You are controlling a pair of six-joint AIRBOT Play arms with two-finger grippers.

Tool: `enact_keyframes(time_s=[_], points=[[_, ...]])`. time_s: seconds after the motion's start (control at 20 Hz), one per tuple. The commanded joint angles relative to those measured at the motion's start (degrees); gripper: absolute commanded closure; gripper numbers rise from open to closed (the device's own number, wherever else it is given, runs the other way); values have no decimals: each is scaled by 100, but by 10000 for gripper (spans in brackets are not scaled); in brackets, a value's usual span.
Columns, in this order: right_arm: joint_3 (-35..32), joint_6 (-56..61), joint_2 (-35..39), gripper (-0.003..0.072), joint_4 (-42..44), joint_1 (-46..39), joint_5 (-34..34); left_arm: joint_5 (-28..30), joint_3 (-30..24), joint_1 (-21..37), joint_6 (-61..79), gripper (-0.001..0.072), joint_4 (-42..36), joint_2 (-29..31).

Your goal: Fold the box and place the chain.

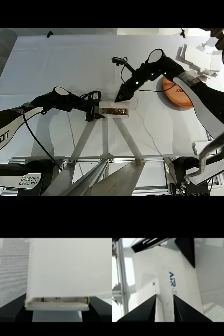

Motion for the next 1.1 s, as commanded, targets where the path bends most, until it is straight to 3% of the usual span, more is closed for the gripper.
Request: enact_keyframes(time_s=[0.0,0.1,0.25,0.4,0.55,1.05], points=[[-422,-643,330,446,-201,214,-420,0,0,4,2,370,2,-2],[-992,-1047,728,379,-243,369,-1154,2,0,4,2,370,2,-2],[-1921,-1464,1434,379,-358,634,-2564,2,0,4,2,370,2,-2],[-2463,-1539,1952,396,-671,846,-3560,0,0,4,2,370,2,-2],[-2583,-1537,2122,471,-1075,988,-3764,0,0,4,2,370,2,-2],[-2859,-1473,2122,471,-933,1165,-3985,0,0,4,2,370,0,-2]])
